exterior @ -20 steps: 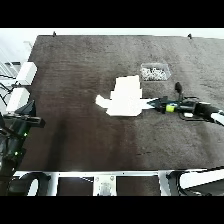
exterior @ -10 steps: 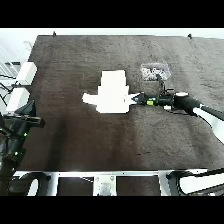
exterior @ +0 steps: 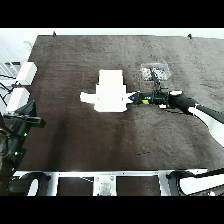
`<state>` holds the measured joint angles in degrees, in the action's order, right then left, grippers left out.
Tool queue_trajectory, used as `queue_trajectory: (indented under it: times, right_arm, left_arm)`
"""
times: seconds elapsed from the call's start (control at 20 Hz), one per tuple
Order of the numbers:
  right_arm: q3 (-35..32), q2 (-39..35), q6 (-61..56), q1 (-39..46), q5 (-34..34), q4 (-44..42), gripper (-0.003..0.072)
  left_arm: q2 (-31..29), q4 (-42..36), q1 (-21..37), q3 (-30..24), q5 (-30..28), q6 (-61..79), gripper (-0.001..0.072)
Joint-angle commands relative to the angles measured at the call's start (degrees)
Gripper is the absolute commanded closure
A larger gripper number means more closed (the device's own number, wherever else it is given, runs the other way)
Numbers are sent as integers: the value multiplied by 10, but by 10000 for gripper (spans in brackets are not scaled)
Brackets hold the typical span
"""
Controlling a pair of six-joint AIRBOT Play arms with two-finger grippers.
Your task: Fold the box and place the chain.
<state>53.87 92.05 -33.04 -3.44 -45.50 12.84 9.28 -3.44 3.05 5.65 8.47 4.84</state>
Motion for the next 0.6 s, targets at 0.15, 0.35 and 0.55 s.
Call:
queue_trajectory:
  times: [0.15,0.35,0.55]
  right_arm:
    - [0,0,28,-14,24,1,682]
    - [0,0,33,-16,24,0,682]
    - [0,0,33,-19,24,-18,683]
  left_arm:
    - [0,4,0,1,9,2,43]
    - [6,7,0,2,56,46,45]
    - [96,15,0,61,57,47,45]
